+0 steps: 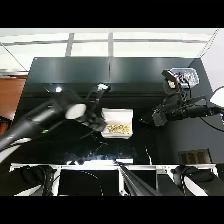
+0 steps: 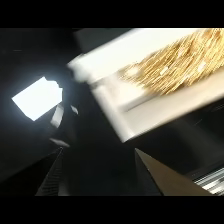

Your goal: Fold the box and place the chain.

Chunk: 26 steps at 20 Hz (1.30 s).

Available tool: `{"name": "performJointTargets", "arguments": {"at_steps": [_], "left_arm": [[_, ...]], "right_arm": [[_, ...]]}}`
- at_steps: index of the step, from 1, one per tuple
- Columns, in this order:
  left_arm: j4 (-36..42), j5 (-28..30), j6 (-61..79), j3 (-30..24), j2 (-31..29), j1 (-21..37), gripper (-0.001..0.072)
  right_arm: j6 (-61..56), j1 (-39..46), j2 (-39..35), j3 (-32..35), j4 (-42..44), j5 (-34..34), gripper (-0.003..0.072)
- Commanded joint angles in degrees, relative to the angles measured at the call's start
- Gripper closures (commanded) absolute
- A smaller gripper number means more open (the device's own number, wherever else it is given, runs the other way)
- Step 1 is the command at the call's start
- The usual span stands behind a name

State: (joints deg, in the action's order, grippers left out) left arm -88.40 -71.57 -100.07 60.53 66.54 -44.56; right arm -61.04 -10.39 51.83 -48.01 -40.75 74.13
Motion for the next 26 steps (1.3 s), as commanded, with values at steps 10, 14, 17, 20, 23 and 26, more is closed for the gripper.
{"name": "performJointTargets", "arguments": {"at_steps": [10, 14, 17, 20, 23, 26], "left_arm": [[67.69, 16.98, 119.86, -36.33, -8.85, 38.32, 0.0000], [59.12, 18.88, 124.13, -32.44, 0.07, 30.69, 0.0000], [61.33, 18.29, 123.54, -29.79, 5.40, 27.67, 0.0000], [61.68, 17.29, 123.89, -28.09, 6.97, 27.50, 0.0000], [62.16, 16.94, 123.56, -27.17, 7.85, 27.50, 0.0001], [62.12, 16.02, 121.98, -26.16, 8.81, 26.14, 0.0001]], "right_arm": [[-0.07, 0.15, -0.07, -0.07, 0.02, -1.81, 0.0284], [-0.07, 0.15, -0.07, -0.07, 0.00, -5.99, 0.0284], [-0.07, 0.15, -0.07, -0.07, 0.00, -6.84, 0.0284], [-0.07, 0.15, -0.07, -0.07, 0.02, -6.21, 0.0284], [-0.04, 0.15, -0.07, -0.07, 0.00, -6.23, 0.0284], [-0.04, 0.15, -0.07, -0.07, 0.00, -6.21, 0.0284]]}}
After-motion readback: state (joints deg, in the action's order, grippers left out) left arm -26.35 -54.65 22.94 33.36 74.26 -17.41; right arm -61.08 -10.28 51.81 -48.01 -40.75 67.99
